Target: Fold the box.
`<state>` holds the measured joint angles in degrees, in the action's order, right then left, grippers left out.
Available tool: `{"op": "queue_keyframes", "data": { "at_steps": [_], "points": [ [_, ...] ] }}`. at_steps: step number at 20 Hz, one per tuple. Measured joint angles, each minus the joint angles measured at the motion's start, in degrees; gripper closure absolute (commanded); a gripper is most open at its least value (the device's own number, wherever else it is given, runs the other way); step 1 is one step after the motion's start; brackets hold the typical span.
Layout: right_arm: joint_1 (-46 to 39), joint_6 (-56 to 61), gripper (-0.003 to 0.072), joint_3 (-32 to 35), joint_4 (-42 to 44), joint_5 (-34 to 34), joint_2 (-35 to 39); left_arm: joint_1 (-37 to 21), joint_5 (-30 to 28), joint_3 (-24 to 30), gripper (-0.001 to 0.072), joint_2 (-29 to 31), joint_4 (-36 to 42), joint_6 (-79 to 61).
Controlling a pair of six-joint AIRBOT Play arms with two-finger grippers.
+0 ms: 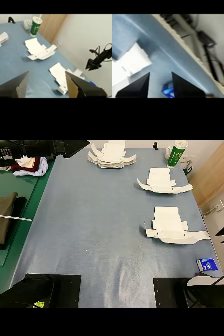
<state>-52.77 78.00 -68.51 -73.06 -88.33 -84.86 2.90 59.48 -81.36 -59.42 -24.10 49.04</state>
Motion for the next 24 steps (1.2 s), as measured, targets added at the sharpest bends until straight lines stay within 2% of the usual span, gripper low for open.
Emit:
{"op": "queue_keyframes", "data": {
  "at_steps": [3,6,15,16,17,18,19,20,21,22,24],
  "points": [
    [-2.99,-4.98,0.0278,-1.57,9.94,-2.91,-5.99,0.0,0.0,-0.02,-0.0011,0.0,0.35,1.16],
    [-4.09,-8.28,0.0278,-3.19,15.26,-4.72,-10.27,0.0,0.0,-0.02,-0.0011,0.0,0.39,2.97],
    [-3.8,-12.55,0.029,-4.37,20.83,-8.52,-17.4,0.0,0.07,-0.02,-0.0011,0.0,0.57,6.21],
    [-3.3,-12.98,0.0406,-4.42,22.08,-8.83,-17.64,0.0,0.11,0.0,-0.0011,0.0,0.57,6.51],
    [-2.73,-13.46,0.0415,-4.44,23.5,-9.25,-17.84,0.0,0.28,0.0,-0.0011,0.0,0.57,6.73],
    [-2.05,-14.01,0.0481,-4.44,24.35,-9.75,-17.99,0.0,0.44,-0.02,-0.0011,0.0,0.57,6.95],
    [-1.2,-14.53,0.0586,-4.46,24.9,-10.01,-18.1,0.0,0.52,0.0,-0.0011,0.0,0.57,7.13],
    [-0.37,-14.86,0.0659,-4.46,24.9,-10.32,-18.21,0.0,0.72,0.0,-0.0011,0.0,0.55,7.26],
    [0.59,-15.08,0.0683,-4.46,24.68,-10.56,-18.23,-0.02,0.9,0.0,-0.0011,0.0,0.55,7.39],
    [1.62,-15.34,0.0683,-4.46,24.63,-10.84,-18.25,-0.02,0.92,-0.02,0.0042,0.0,0.55,7.52],
    [4.31,-15.54,0.0683,-4.42,26.29,-11.08,-18.12,-0.09,1.14,-0.02,0.0566,0.0,0.52,7.72]
  ]
}}
